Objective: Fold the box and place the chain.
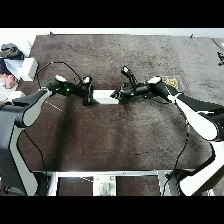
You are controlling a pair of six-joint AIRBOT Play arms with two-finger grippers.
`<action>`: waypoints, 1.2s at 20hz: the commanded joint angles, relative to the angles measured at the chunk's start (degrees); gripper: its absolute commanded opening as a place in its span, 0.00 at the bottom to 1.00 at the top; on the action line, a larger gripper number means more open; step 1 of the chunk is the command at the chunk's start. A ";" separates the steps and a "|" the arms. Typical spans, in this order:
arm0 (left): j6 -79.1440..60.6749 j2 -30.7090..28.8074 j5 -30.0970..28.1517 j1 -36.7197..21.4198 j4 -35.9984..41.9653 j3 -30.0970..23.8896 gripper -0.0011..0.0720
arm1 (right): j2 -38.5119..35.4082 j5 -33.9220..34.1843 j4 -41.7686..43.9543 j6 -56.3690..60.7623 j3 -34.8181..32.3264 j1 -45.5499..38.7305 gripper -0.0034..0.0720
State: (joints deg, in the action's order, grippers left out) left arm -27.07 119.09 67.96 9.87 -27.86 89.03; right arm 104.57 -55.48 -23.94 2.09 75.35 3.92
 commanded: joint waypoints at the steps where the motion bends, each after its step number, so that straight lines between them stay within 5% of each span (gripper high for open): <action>1: 0.02 0.02 0.00 -0.04 0.02 0.00 0.55 | 0.17 1.77 -8.85 6.51 0.15 0.57 0.03; 6: 0.02 0.02 -0.02 -0.04 0.00 0.02 0.55 | -3.85 3.43 -1.20 3.39 0.87 -0.15 0.03; 11: 0.02 0.02 -0.02 -0.04 0.02 0.02 0.55 | -20.83 3.63 12.41 0.72 -1.51 -2.23 0.03; 18: 0.02 0.02 0.00 -0.04 0.02 0.02 0.55 | -58.55 26.71 10.47 5.70 -29.90 -2.10 0.03; 24: 0.02 0.02 0.02 -0.04 0.07 0.00 0.55 | -75.17 30.95 9.62 5.70 -49.46 -2.10 0.03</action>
State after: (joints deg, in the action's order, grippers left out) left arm -27.03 119.09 67.96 9.85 -27.79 89.03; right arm 36.47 -27.73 -13.96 7.49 34.22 1.78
